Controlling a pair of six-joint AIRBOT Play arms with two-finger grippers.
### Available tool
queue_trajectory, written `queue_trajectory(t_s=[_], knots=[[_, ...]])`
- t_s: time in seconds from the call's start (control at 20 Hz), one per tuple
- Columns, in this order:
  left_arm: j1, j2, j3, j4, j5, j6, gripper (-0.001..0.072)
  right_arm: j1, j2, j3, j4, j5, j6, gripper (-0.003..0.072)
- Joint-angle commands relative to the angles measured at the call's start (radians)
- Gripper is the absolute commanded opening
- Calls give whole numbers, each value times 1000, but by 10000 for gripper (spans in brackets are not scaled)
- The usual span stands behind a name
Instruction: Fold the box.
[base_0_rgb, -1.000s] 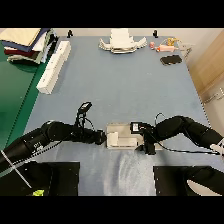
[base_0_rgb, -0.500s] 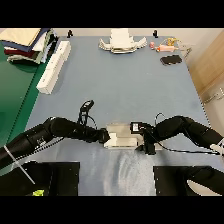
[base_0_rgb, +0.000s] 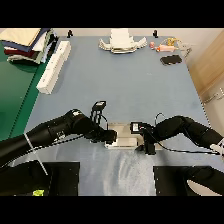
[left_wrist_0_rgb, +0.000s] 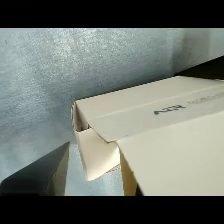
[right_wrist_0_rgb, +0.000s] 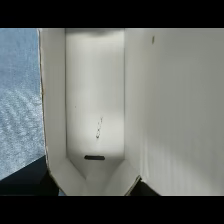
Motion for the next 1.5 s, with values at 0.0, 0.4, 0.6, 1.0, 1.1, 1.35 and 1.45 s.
queue_trajectory(t_s=[0.0, 0.4, 0.6, 1.0, 1.1, 1.35, 1.45], knots=[[-48, -67, 72, 80, -71, -127, 461, 0, 1, 1, 0, 0, 0, 462], [-120, -229, 261, 231, -302, -296, 405, 0, 1, 1, 0, 1, 0, 462], [-156, -309, 327, 274, -373, -341, 405, 0, 1, 1, 0, 0, 0, 462], [-175, -358, 383, 277, -365, -357, 404, 0, 1, 1, 0, 1, 0, 462], [-175, -369, 383, 281, -368, -382, 403, 0, 1, 1, 0, 0, 0, 462], [-194, -407, 410, 338, -390, -460, 341, 0, 1, 1, 0, 0, 0, 462], [-218, -433, 435, 372, -410, -466, 263, 0, 1, 1, 0, 0, 0, 462]])
